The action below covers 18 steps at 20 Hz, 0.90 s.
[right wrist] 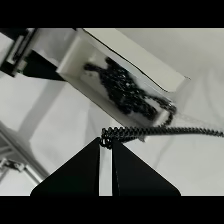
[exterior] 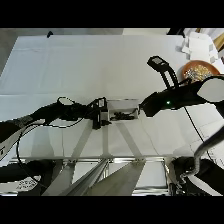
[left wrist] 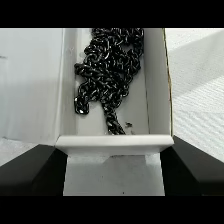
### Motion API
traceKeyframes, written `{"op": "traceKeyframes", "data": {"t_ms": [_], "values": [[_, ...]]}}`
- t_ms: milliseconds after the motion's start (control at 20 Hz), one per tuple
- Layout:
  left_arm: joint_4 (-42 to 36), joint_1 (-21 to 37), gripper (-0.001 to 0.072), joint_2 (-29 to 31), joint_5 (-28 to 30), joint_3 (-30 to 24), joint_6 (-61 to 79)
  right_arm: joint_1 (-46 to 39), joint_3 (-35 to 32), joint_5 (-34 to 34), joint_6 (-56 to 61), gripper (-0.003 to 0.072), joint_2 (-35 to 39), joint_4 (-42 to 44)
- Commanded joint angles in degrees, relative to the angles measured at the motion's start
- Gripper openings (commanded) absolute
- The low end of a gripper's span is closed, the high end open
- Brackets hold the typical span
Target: Fold the box and place the chain.
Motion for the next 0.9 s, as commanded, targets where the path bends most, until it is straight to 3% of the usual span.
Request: {"op": "traceKeyframes", "data": {"t_ms": [0,550,850], "values": [[0.0,0.0,0.0137,0.0,0.0,0.0,0.0,0.4,0.0,-2.4,-2.6,0.0018,0.9,5.8],[0.0,0.0,0.0137,0.0,0.0,0.0,0.0,0.4,0.0,-7.5,-8.9,0.0019,1.8,19.6],[0.0,0.0,0.0137,0.0,0.0,0.0,0.0,0.4,-0.1,-9.0,-9.9,0.0019,1.8,20.4]]}}
